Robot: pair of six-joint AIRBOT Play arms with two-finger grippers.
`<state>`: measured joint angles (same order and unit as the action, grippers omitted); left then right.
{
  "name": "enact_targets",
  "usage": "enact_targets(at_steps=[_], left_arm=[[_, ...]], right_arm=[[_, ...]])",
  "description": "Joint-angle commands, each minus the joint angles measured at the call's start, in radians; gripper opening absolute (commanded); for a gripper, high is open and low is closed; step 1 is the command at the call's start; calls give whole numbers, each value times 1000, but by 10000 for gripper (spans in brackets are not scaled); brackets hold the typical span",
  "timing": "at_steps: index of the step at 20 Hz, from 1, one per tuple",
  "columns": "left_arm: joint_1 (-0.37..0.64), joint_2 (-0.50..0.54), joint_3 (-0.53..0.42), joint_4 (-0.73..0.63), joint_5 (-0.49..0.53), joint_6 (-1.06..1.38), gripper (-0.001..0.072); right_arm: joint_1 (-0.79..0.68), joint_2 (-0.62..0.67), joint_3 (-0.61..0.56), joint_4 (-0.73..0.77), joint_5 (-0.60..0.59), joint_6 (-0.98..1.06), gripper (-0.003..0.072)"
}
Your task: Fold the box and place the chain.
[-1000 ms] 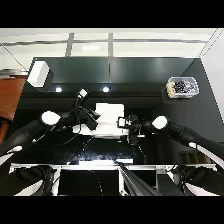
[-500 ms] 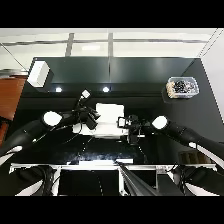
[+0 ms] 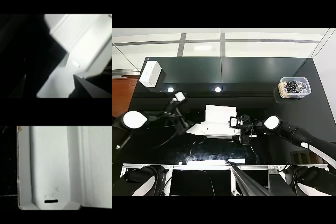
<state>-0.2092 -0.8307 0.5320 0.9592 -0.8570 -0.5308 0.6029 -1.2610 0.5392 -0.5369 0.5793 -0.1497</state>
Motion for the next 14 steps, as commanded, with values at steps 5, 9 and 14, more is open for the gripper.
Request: enact_targets(at_steps=[5,9,14], left_arm=[[203,-119,-14,-175,-300,488,683],[13,-209,-13,-121,-159,614,683],[-53,-283,-11,-155,-10,639,681]], right_arm=[[0,0,0,0,0,0,533],[0,0,0,0,0,0,533],[0,0,0,0,0,0,533]])
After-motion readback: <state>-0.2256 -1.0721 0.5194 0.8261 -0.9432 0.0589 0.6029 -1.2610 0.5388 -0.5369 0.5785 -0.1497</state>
